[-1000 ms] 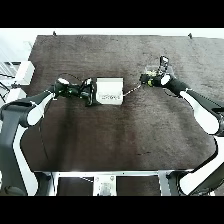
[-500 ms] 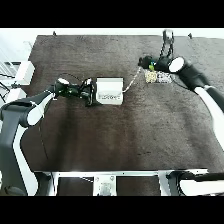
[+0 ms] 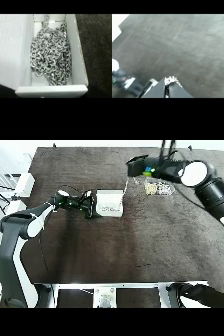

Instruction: Fold the box and place the chain.

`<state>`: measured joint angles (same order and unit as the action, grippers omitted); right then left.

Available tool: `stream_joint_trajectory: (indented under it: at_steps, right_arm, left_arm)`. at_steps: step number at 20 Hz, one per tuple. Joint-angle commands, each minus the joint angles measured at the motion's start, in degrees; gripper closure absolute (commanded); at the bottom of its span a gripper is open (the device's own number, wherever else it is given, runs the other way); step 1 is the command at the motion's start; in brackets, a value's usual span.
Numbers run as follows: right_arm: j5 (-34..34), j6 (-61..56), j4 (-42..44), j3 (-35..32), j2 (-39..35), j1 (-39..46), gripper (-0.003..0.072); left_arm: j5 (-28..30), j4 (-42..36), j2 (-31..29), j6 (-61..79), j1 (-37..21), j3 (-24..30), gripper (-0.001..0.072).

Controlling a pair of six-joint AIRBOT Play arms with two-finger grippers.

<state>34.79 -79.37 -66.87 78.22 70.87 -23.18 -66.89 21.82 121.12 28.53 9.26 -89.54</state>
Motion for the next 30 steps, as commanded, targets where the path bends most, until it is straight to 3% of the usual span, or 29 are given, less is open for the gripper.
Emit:
stream_joint_trajectory:
  at_steps: [1,7,8,9,11,17,19,22,25,30]
  right_arm:
    - [-3.1,-0.1,0.4,-3.3,2.1,-4.3,0.0676]
    - [-12.2,0.0,2.7,-9.5,15.4,-7.2,0.0665]
    - [-13.5,-0.1,3.0,-9.7,18.5,-6.9,0.0449]
    - [-13.6,0.0,3.2,-9.7,20.3,-6.7,0.0164]
    - [-13.1,0.4,3.0,-9.4,18.9,-5.6,0.0236]
    - [-10.8,8.9,-2.9,-9.3,-1.7,0.9,0.0242]
    - [-10.6,14.0,-1.5,-9.0,-2.0,6.1,0.0341]
    - [-5.9,34.7,16.5,-7.6,3.9,13.3,0.0342]
    - [6.4,54.0,35.8,-2.1,14.1,18.4,0.0342]
    - [19.6,59.6,38.4,10.6,29.5,18.3,0.0354]
  left_arm:
    - [0.0,0.0,0.0,0.0,0.0,0.0,0.0359]
    - [0.0,0.0,0.0,0.0,0.0,0.0,0.0358]
    - [0.0,0.0,0.0,0.0,0.0,0.0,0.0358]
    - [0.0,0.0,0.0,0.0,0.0,0.0,0.0358]
    - [0.1,0.0,0.0,0.0,0.0,0.0,0.0359]
    - [0.0,0.0,0.0,0.0,0.0,0.0,0.0359]
    - [0.0,0.0,0.0,0.0,0.0,0.0,0.0359]
    - [0.0,0.0,0.0,0.0,0.0,0.0,0.0359]
    - [0.0,0.0,0.0,0.0,0.0,0.0,0.0358]
    - [0.0,0.0,0.0,0.0,0.0,0.0,0.0359]
